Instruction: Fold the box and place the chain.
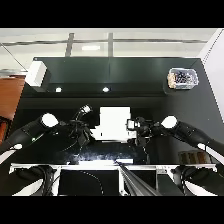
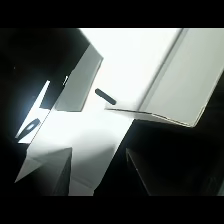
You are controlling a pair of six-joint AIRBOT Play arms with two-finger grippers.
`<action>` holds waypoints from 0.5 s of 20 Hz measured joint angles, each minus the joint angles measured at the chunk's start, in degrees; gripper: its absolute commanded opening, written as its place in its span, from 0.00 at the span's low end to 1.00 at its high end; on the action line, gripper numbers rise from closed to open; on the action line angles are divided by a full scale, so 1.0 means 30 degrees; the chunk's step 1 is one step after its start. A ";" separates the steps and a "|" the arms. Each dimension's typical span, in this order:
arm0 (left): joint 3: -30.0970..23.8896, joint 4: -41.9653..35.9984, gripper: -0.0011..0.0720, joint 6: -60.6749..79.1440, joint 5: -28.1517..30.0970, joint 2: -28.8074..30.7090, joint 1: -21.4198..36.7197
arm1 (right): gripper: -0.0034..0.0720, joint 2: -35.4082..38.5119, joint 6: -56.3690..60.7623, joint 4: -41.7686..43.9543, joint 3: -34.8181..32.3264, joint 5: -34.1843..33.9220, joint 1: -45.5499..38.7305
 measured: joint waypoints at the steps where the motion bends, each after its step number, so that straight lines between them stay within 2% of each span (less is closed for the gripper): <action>1: 0.0015 0.0066 0.59 0.0138 0.0342 0.0007 -0.0240 | 0.87 0.0000 0.0000 0.0007 0.0000 0.0000 0.0000; 4: 0.0080 0.0291 0.59 0.0372 0.1056 0.0219 -0.0568 | 0.86 0.0000 -0.0007 0.0007 0.0000 -0.0015 0.0000; 10: 0.0233 0.0452 0.58 0.0488 0.0896 0.1362 -0.0452 | 0.87 0.0000 -0.0015 0.0007 0.0000 -0.0015 0.0000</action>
